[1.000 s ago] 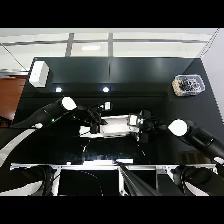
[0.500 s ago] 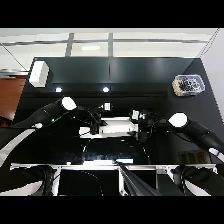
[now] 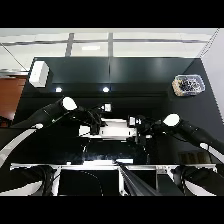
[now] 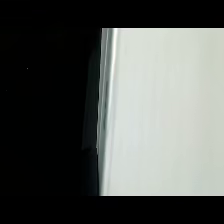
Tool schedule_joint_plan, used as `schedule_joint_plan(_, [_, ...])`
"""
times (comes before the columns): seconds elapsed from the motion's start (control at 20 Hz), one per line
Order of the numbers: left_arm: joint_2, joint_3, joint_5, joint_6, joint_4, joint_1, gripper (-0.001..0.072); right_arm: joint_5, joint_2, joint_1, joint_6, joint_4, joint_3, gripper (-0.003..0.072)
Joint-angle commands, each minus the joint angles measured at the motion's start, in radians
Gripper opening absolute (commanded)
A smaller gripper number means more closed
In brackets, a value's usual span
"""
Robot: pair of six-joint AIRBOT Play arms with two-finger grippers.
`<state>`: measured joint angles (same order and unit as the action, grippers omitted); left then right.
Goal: Fold the box and place the chain.
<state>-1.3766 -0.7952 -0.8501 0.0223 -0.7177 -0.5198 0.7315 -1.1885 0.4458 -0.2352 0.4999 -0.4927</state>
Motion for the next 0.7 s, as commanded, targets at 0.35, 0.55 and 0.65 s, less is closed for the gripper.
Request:
schedule_joint_plan(0.35, [0.0, -0.001, 0.002, 0.008, 0.001, 0.0, 0.0025, -0.03, -0.024, 0.02, 0.007, 0.051, 0.001, 0.0638])
schedule_joint_plan(0.55, [0.0, -0.002, -0.005, 0.008, 0.001, 0.0, 0.0025, -0.029, -0.024, 0.017, 0.008, 0.051, 0.001, 0.0638])
schedule_joint_plan(0.65, [0.0, -0.002, -0.008, 0.008, 0.001, 0.0, 0.0025, -0.029, -0.024, 0.017, 0.008, 0.051, 0.001, 0.0638])
